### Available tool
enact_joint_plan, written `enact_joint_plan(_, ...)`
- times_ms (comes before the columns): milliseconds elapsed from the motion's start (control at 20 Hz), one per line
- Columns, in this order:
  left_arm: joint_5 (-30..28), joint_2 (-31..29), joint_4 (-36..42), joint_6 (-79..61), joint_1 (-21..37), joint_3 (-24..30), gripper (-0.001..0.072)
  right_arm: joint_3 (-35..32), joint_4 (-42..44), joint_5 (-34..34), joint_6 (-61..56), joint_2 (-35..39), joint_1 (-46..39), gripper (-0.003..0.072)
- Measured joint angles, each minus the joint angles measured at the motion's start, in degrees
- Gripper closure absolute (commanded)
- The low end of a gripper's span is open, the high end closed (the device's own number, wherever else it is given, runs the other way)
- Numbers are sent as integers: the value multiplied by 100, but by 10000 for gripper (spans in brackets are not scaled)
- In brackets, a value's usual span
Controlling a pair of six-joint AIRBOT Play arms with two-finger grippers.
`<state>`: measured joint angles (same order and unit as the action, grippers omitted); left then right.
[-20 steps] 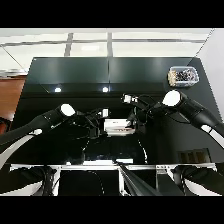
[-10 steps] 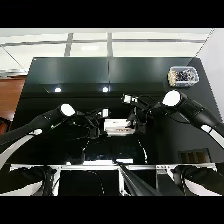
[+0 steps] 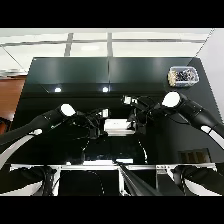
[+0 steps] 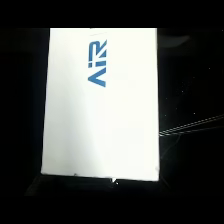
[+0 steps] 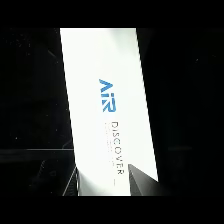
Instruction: Fold the box and place the chain.
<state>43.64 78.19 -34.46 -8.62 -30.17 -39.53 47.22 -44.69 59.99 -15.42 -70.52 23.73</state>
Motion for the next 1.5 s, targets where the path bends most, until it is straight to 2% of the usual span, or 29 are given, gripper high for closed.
enact_joint_plan(550,2,0,-2,-2,-2,0,322,-83,-61,-48,-103,13,105,306)
enact_joint_plan(800,7,0,0,0,-2,0,322,85,-35,463,-1353,326,-179,314)
enact_joint_plan(850,7,0,0,0,-2,0,322,98,-28,752,-1698,385,-341,450)
enact_joint_plan(900,9,0,0,0,-2,0,322,98,-35,1032,-1985,420,-509,681)
enact_joint_plan(1000,11,0,0,0,-2,0,322,35,17,1572,-2422,468,-863,675)
enact_joint_plan(1100,13,0,0,2,-2,0,322,-127,247,1779,-2645,494,-1161,674)
enact_joint_plan(1500,15,0,0,7,-2,0,322,-769,2149,946,-3167,302,-1499,675)
